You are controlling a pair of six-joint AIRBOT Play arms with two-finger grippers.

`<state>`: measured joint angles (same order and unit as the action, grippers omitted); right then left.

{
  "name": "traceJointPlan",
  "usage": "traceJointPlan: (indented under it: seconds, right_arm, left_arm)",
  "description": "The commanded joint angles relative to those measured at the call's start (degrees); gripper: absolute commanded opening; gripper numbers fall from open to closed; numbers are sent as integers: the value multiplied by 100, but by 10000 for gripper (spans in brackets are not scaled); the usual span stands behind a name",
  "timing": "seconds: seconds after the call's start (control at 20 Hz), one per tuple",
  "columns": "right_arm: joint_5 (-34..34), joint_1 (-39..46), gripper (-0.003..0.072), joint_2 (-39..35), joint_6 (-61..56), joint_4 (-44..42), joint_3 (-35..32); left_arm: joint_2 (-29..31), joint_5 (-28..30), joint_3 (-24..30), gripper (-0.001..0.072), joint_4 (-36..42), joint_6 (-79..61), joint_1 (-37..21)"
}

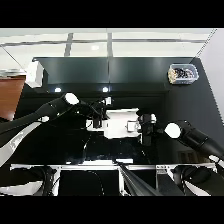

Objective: Fold the box and place the chain.

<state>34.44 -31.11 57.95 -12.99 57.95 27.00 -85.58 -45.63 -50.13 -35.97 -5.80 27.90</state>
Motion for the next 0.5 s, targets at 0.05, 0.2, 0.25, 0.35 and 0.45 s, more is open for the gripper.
traceJointPlan:
  seconds: [0.05,0.2,0.25,0.35,0.45]
  right_arm:
    - [-199,7,709,9,22,-31,55]
    - [-109,7,708,-7,22,-39,236]
    - [-24,22,708,-7,20,-52,337]
    - [96,166,708,-7,28,-240,470]
    - [90,446,708,-7,98,-256,509]
  left_arm:
    - [-4,7,2,28,0,0,4]
    - [-4,7,2,29,0,2,4]
    - [-4,7,2,28,0,2,4]
    - [-4,20,2,28,0,0,4]
    - [-4,20,2,29,0,0,4]
